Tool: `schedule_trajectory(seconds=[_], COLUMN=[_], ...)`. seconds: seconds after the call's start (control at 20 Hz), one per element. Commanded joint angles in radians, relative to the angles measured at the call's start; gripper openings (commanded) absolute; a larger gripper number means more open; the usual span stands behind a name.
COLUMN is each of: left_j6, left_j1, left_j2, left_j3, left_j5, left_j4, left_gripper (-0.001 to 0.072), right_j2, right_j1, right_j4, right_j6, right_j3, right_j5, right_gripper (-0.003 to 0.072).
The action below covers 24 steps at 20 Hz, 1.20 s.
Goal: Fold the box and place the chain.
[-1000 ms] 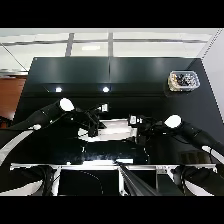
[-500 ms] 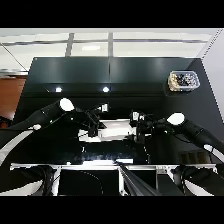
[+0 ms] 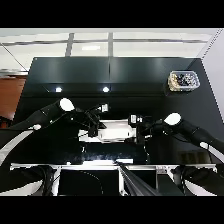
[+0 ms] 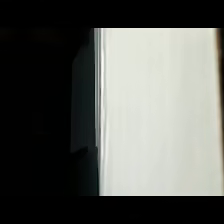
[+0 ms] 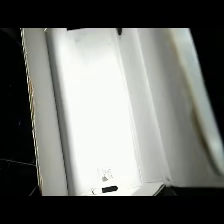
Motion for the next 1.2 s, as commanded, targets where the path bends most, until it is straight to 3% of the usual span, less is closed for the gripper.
schedule_trajectory(seconds=[0.0, 0.95, 1.0, 1.05, 1.15], left_j6=[-0.001, -0.001, -0.001, -0.001, -0.001], left_j1=[0.000, 0.000, 0.000, 0.000, 0.000], left_j2=[0.000, 0.000, 0.000, 0.000, 0.000], left_j3=[0.001, 0.001, 0.001, 0.001, 0.001], left_j5=[0.001, 0.002, 0.002, 0.002, 0.002], left_j4=[0.000, 0.000, 0.000, 0.000, 0.000], left_gripper=[0.0026, 0.0026, 0.0026, 0.0026, 0.0026], right_j2=[-0.013, -0.015, -0.014, -0.015, -0.015], right_j1=[0.039, 0.071, 0.071, 0.071, 0.071], right_j4=[-0.049, -0.084, -0.084, -0.084, -0.084], right_j6=[0.011, 0.062, 0.064, 0.064, 0.065], right_j3=[0.000, 0.000, 0.000, 0.000, 0.000], right_j5=[-0.026, -0.088, -0.091, -0.091, -0.092], right_gripper=[0.0696, 0.0694, 0.0655, 0.0537, 0.0533])
